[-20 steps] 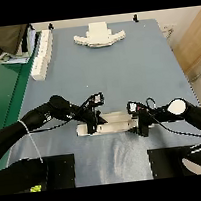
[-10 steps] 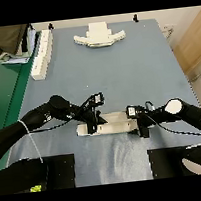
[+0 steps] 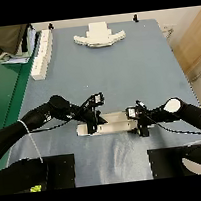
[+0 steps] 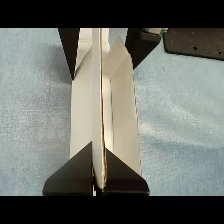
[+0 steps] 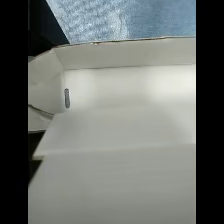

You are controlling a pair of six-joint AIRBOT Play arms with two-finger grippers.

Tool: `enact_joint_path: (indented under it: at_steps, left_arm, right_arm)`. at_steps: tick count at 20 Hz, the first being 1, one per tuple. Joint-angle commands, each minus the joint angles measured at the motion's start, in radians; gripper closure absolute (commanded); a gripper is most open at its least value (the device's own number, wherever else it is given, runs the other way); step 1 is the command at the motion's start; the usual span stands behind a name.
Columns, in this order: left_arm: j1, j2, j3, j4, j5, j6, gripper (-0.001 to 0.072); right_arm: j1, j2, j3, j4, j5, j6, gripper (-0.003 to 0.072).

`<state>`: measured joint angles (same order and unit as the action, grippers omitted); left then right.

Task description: Fold the box.

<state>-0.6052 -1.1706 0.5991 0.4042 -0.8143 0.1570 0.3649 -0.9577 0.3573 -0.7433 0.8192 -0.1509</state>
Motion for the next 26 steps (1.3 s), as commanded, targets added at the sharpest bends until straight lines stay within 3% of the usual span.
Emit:
enact_joint_path:
  at_steps: [1,15,18,20,26]
  left_arm:
    - [0.000,0.001,0.000,0.000,0.000,0.000,0.0695]
    - [0.000,0.001,0.000,0.000,0.000,0.000,0.0695]
    - [0.000,0.001,0.000,0.000,0.000,0.000,0.0695]
    - [0.000,0.001,0.000,0.000,0.000,0.000,0.0695]
    - [0.000,0.001,0.000,0.000,0.000,0.000,0.0695]
  right_arm:
    - [-0.031,-0.003,0.000,0.006,0.014,-0.007,0.0111]
    - [-0.032,-0.005,-0.031,0.073,0.017,-0.064,0.0143]
    - [-0.032,-0.009,-0.031,0.075,0.002,-0.067,0.0048]
    - [-0.032,-0.009,-0.031,0.075,0.000,-0.068,0.0048]
    - [-0.032,-0.009,-0.032,0.074,-0.013,-0.068,0.0109]
